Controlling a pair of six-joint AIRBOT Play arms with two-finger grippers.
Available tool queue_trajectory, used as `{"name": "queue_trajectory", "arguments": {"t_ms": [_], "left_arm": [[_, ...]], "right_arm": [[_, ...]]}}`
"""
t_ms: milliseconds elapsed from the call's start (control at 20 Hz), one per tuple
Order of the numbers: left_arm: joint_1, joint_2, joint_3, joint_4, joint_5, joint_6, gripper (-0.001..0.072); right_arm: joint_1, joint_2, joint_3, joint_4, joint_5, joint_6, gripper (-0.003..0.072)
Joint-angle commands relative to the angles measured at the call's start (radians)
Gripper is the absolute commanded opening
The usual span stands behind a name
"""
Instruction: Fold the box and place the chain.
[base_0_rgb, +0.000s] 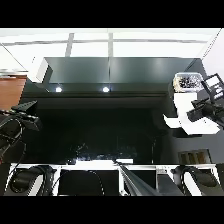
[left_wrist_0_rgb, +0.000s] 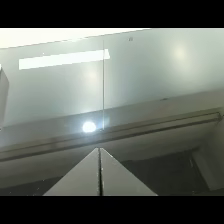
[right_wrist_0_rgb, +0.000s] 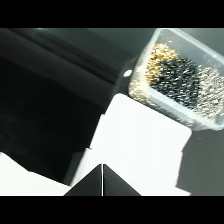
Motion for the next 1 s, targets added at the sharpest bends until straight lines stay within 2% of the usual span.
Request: {"name": "queue_trajectory", "arguments": {"t_ms": [0,100,150,250,450,550,650,750,800,850,950], "left_arm": [[0.000,0.001,0.000,0.000,0.000,0.000,0.0029],[0.000,0.001,0.000,0.001,0.001,0.001,0.0029],[0.000,0.000,-0.002,0.006,0.045,0.006,0.0029],[0.000,-0.003,-0.007,0.001,0.215,0.005,0.0029],[-0.003,-0.003,-0.007,0.000,0.489,-0.002,0.0030],[-0.003,-0.003,-0.007,-0.013,0.605,-0.005,0.0030],[-0.003,-0.027,-0.007,-0.045,0.643,-0.006,0.0029],[-0.002,-0.113,-0.014,-0.077,0.579,-0.003,0.0052],[0.000,-0.190,-0.014,-0.082,0.529,-0.008,0.0326],[-0.006,-0.266,-0.013,-0.121,0.496,-0.012,0.0720],[-0.014,-0.421,0.023,-0.148,0.400,-0.011,0.0711]], "right_arm": [[0.001,0.000,0.000,-0.008,-0.020,-0.035,0.0021],[0.001,0.000,0.000,0.095,-0.083,-0.035,0.0021],[0.001,0.000,0.000,0.163,-0.117,-0.035,0.0021],[0.001,0.000,0.000,0.306,-0.134,-0.031,0.0021],[0.001,0.000,0.000,0.631,-0.130,-0.031,0.0021],[0.001,0.000,0.000,0.707,-0.126,-0.030,0.0021],[0.001,0.000,0.000,0.718,-0.127,-0.030,0.0045],[0.000,-0.010,0.000,0.679,-0.134,0.050,0.0582],[0.000,-0.026,0.000,0.623,-0.129,0.140,0.0720],[0.000,-0.046,0.000,0.562,-0.111,0.223,0.0720],[-0.008,-0.114,0.019,0.370,-0.089,0.484,0.0720]]}}
